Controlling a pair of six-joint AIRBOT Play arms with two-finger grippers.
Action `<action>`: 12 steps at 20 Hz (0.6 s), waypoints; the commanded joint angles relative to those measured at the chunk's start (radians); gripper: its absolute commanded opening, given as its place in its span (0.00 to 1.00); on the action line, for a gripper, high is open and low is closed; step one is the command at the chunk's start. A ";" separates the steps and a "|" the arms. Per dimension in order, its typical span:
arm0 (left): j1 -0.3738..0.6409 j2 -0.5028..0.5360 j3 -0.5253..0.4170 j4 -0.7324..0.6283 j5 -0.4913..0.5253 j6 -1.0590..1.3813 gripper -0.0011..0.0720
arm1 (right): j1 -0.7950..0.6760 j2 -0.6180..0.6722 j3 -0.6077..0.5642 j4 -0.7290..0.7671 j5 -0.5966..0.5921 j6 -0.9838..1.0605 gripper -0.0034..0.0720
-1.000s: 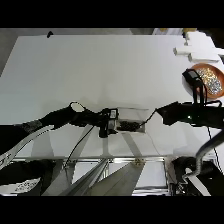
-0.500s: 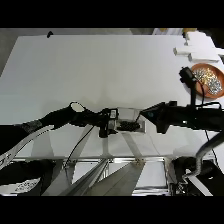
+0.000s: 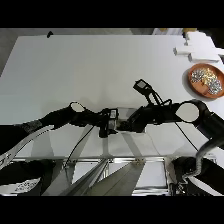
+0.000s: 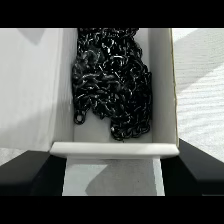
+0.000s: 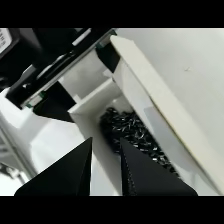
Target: Fold the box and place the chain.
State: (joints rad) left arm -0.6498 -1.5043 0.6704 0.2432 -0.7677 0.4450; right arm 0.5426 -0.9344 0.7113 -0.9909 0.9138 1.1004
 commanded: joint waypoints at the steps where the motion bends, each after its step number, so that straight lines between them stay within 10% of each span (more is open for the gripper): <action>1: 0.000 0.000 0.000 0.000 0.000 0.000 0.11 | 0.014 -0.051 0.163 -0.159 0.126 0.017 0.31; 5: 0.000 0.000 0.000 0.000 0.000 0.000 0.11 | -0.048 -0.159 0.419 -0.267 0.174 0.011 0.30; 8: 0.000 0.000 0.000 0.000 0.000 0.000 0.11 | -0.122 -0.249 0.431 -0.266 0.170 -0.027 0.11; 12: 0.000 0.000 0.000 0.000 0.000 0.000 0.11 | -0.108 -0.304 0.343 -0.201 0.220 -0.174 0.09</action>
State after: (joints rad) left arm -0.6498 -1.5043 0.6704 0.2428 -0.7677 0.4450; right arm 0.4377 -1.1992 1.0904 -1.2274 1.1034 1.0328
